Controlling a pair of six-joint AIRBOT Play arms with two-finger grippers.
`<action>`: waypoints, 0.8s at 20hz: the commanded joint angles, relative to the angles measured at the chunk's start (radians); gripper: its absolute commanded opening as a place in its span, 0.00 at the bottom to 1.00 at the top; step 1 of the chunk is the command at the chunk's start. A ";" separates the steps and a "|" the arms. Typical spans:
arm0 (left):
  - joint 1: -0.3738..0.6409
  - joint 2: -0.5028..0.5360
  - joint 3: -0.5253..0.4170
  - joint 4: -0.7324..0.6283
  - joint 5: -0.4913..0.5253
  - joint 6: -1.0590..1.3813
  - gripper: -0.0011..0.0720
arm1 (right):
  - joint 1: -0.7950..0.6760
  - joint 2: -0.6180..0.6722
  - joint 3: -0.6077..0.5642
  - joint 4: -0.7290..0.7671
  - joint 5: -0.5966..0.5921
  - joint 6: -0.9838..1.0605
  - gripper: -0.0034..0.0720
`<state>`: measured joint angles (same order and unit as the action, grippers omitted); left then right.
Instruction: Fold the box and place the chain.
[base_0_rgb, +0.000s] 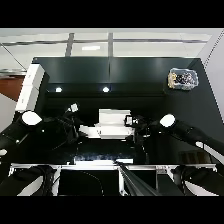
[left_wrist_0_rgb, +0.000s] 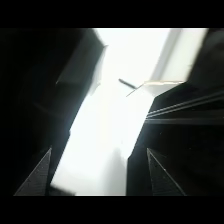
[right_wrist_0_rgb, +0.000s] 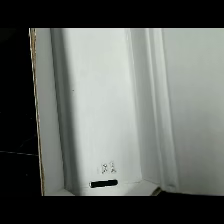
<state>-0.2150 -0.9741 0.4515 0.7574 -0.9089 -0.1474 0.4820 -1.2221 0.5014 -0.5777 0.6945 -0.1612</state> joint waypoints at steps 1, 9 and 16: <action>-0.063 -0.012 -0.006 -0.015 0.089 0.075 0.90 | 0.000 -0.001 0.000 0.000 0.001 0.000 0.69; -0.208 -0.117 -0.003 -0.127 0.233 0.132 0.85 | 0.000 -0.001 0.000 0.000 0.000 0.000 0.69; -0.208 -0.154 -0.001 -0.243 0.182 0.278 0.54 | 0.000 -0.001 0.000 0.000 0.000 0.000 0.69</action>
<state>-0.4191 -1.1175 0.4484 0.5529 -0.7105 0.0837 0.4820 -1.2221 0.5014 -0.5777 0.6945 -0.1612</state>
